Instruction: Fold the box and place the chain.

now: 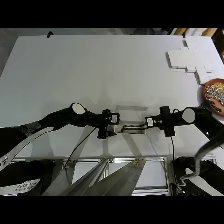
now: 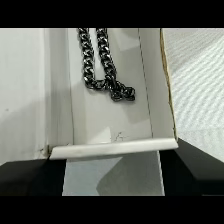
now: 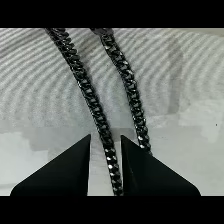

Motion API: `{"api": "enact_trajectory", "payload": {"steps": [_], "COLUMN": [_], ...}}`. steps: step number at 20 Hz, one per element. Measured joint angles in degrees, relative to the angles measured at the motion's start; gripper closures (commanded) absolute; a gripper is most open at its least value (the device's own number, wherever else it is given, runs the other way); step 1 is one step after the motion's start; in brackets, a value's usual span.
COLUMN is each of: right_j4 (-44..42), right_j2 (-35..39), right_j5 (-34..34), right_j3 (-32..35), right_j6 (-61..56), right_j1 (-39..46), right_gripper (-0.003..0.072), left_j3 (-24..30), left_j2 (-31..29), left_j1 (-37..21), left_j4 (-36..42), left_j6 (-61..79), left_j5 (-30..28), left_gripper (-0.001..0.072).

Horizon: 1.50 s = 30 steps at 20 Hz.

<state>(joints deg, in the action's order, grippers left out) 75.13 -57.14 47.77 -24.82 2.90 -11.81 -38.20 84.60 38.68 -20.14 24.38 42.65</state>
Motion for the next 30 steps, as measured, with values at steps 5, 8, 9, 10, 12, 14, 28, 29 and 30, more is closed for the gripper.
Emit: {"api": "enact_trajectory", "payload": {"steps": [5,8,9,10,12,14,28,29,30], "right_j4": [-0.35,0.63,0.59,-0.13,-3.78,-10.49,-40.87,-40.92,-40.89], "right_j2": [-0.61,1.03,2.43,4.20,8.92,13.55,14.01,12.66,11.56], "right_j5": [1.01,5.77,7.28,7.85,12.17,14.08,-5.20,-6.62,-7.78], "right_j3": [-0.02,0.13,0.11,0.02,0.07,0.07,0.07,0.07,0.07], "right_j6": [0.44,0.17,-0.42,-1.53,-3.17,-4.28,-9.73,-10.01,-10.19], "right_j1": [0.00,0.00,-0.02,0.00,-0.11,-0.79,-21.24,-21.90,-22.36], "right_gripper": [0.0668,0.0668,0.0668,0.0668,0.0668,0.0668,0.0667,0.0660,0.0600], "left_j3": [0.00,0.00,0.00,0.00,0.00,0.00,0.00,0.00,0.00], "left_j2": [0.00,0.00,0.00,0.00,0.00,0.00,0.00,0.00,0.00], "left_j1": [0.00,0.00,0.00,0.00,0.00,0.00,0.00,0.00,0.00], "left_j4": [0.00,0.00,0.00,0.00,0.00,0.00,-0.02,-0.02,0.00], "left_j6": [-0.02,0.00,0.00,0.00,0.00,-0.02,0.00,-0.02,-0.02], "left_j5": [0.00,0.00,0.00,0.00,0.02,0.02,0.02,0.02,0.02], "left_gripper": [0.0396,0.0396,0.0396,0.0396,0.0396,0.0396,0.0396,0.0396,0.0396]}}
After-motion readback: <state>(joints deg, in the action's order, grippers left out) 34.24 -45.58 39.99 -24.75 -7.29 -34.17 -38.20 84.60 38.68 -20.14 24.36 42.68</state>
